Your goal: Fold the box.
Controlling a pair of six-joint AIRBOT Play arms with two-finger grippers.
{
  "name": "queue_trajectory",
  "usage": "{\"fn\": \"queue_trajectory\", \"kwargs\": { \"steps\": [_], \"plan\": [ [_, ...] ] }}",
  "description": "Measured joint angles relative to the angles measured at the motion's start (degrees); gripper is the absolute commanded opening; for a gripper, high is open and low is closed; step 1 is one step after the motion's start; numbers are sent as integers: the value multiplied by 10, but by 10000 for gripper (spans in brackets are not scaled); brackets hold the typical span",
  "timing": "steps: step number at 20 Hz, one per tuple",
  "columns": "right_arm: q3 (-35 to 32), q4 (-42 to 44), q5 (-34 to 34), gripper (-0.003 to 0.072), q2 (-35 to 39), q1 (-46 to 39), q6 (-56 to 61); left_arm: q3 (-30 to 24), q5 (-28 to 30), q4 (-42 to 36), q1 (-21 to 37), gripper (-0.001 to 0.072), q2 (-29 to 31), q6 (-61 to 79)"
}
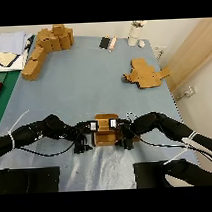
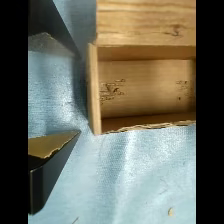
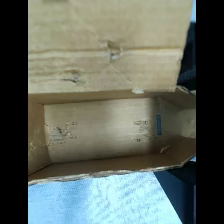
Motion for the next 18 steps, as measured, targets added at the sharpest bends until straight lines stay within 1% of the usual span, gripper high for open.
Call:
{"fn": "queue_trajectory", "kwargs": {
  "steps": [3,6,13,18],
  "plan": [
    [0,0,0,503,0,0,0,1,-14,1,15,704,0,-2],
    [0,0,0,503,0,0,0,1,-12,-9,15,704,0,-3],
    [0,0,0,503,0,0,0,1,-13,-28,-10,704,0,-2],
    [0,-1,0,503,0,0,0,4,1,-36,-20,704,0,-2]
  ]
}}
